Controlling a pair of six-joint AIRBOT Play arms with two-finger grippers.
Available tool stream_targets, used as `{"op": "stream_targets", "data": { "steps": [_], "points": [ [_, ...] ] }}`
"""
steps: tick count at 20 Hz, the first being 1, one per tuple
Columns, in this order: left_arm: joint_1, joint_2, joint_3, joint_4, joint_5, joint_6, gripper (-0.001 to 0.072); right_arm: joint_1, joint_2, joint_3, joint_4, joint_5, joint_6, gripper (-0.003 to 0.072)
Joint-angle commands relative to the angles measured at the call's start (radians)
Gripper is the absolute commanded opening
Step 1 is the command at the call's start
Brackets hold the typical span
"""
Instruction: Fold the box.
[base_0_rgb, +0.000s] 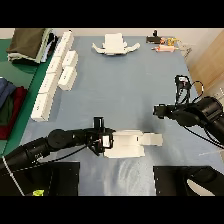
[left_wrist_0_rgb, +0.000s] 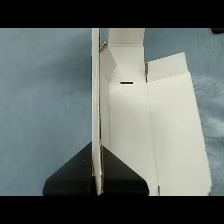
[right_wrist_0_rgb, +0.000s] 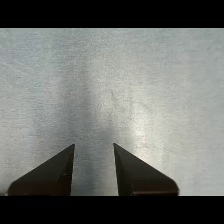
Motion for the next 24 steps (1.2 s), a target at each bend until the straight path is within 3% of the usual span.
{"op": "stream_targets", "data": {
  "steps": [1,5,14,19,24],
  "points": [
    [-0.109,0.008,-0.056,-0.003,0.160,-0.035,0.0010,0.001,0.000,0.001,0.015,0.000,0.000,0.0387],
    [-0.168,-0.024,-0.075,-0.004,0.184,-0.055,0.0011,0.001,0.000,0.001,0.032,0.000,0.000,0.0386],
    [-0.166,-0.031,-0.075,-0.004,0.170,-0.133,0.0014,0.001,0.000,0.001,0.047,-0.001,0.000,0.0387],
    [-0.166,-0.032,-0.075,-0.003,0.024,-0.169,0.0014,0.001,0.000,0.001,0.046,-0.008,-0.001,0.0387],
    [-0.166,-0.032,-0.075,-0.003,-0.023,-0.284,0.0014,0.001,0.000,0.001,0.046,-0.008,-0.001,0.0387]
  ]
}}
